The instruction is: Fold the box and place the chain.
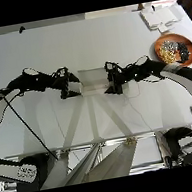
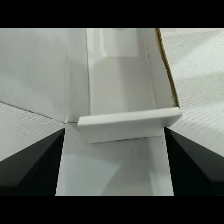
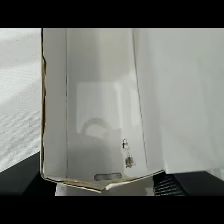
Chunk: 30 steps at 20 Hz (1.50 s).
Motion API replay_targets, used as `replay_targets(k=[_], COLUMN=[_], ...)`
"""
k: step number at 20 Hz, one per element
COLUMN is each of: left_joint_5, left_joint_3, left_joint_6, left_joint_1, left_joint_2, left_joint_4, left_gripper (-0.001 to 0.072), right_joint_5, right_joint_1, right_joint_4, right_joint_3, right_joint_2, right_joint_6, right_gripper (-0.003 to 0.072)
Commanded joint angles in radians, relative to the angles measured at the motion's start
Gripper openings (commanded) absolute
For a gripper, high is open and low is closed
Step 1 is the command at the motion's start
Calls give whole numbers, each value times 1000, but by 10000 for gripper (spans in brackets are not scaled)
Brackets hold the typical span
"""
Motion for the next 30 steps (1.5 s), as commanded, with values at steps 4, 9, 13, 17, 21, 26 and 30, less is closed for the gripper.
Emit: replay_targets(k=[4, 9, 13, 17, 21, 26, 30], left_joint_5=[11, 15, -7, -14, -39, -37, 6], left_joint_3=[2, 2, 2, 2, 2, 2, 3], left_joint_6=[-1, 0, 11, 11, 11, 12, 6], left_joint_1=[-16, 11, 17, 17, 19, 9, -11], left_joint_2=[-6, -6, -6, -6, -6, -6, -9], left_joint_4=[-12, 3, 10, 10, 2, -52, -53], left_gripper=[696, 696, 698, 699, 700, 700, 698], right_joint_5=[4, 4, 4, 4, 4, 4, 4], right_joint_1=[1, 1, 1, 1, 1, 1, 1], right_joint_4=[3, 3, 3, 3, 3, 3, 3], right_joint_3=[1, 1, 1, 1, 1, 1, 1], right_joint_2=[0, 0, 0, 0, 0, 0, 0], right_joint_6=[2, 2, 2, 2, 2, 2, 2], right_gripper=[537, 537, 537, 537, 537, 537, 537])
